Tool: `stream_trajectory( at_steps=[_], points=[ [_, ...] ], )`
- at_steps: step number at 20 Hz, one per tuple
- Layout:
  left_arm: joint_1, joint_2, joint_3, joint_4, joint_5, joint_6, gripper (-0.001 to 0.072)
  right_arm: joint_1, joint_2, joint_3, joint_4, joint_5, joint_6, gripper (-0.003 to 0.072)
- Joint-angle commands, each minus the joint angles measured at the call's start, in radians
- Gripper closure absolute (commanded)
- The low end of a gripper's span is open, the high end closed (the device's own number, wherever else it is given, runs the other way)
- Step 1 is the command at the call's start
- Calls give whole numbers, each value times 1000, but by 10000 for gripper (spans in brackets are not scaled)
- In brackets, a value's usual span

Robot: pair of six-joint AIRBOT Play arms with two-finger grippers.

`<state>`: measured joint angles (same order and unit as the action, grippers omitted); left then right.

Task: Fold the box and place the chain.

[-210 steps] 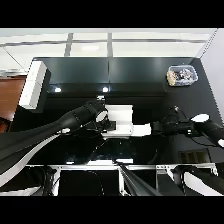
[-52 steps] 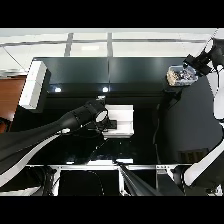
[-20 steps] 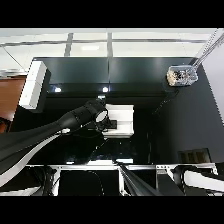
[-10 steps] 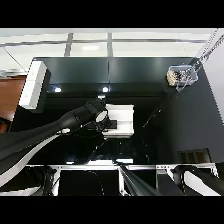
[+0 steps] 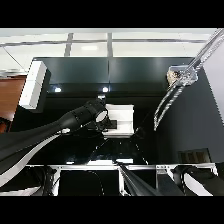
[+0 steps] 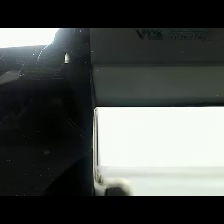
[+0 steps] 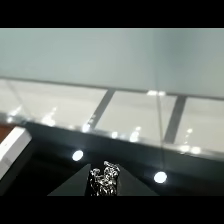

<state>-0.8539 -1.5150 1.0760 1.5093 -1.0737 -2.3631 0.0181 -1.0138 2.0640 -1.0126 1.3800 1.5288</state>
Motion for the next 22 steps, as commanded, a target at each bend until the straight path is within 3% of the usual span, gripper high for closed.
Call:
stream_trajectory(
  at_steps=[1, 7, 22],
  points=[
    [1, 0, 1, 0, -1, 0, 679, 33, 5, -31, 138, 90, 0, 671],
    [1, 0, 1, 0, -1, 0, 679, 33, 5, -60, 307, 90, -11, 671],
    [1, 0, 1, 0, -1, 0, 679, 112, -29, -60, 433, 59, -16, 670]
  ],
)
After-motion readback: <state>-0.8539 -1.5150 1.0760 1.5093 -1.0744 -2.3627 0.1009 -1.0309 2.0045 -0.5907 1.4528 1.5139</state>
